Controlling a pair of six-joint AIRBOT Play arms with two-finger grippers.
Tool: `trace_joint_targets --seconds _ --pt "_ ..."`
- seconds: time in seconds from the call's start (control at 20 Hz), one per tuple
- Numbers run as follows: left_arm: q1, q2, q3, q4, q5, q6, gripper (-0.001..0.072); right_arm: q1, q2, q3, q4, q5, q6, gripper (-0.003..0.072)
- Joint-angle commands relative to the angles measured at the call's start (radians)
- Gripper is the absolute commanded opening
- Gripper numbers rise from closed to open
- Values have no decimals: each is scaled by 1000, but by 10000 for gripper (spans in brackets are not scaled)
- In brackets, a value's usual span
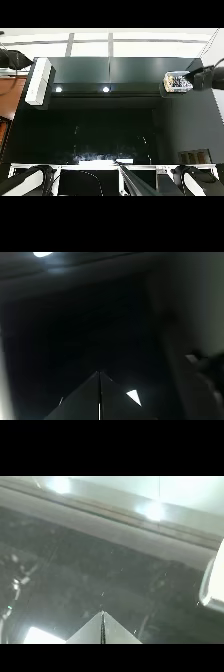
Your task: Fold the box and place the chain.
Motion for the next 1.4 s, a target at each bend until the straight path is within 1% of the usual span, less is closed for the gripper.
trace_joint_targets --seconds 0.0,0.05,0.1,0.15,0.2,0.25,0.3,0.35,0.45,1.35 --pt "-154 250 -293 -90 222 60 24 16 125 -163 -13 -126 -79 3" --pt "-212 338 -430 -90 340 98 25 32 177 -251 -27 -217 -87 3" --pt "-257 412 -555 -87 438 142 25 41 220 -349 -34 -310 -79 3" --pt "-288 481 -682 -80 526 153 25 43 242 -435 -36 -376 -60 4" --pt "-299 533 -783 -82 585 150 26 41 244 -510 -40 -422 -40 4" --pt "-298 572 -866 -82 610 150 26 41 240 -569 -39 -455 -27 5" --pt "-291 594 -919 -81 613 150 25 41 239 -615 -39 -475 -27 5" --pt "-280 604 -949 -82 610 140 26 41 239 -637 -40 -472 -27 7" --pt "-266 609 -951 -82 593 109 27 41 239 -643 -33 -443 -27 8" --pt "-263 608 -951 -82 600 115 28 41 239 -643 -35 -443 -27 8"
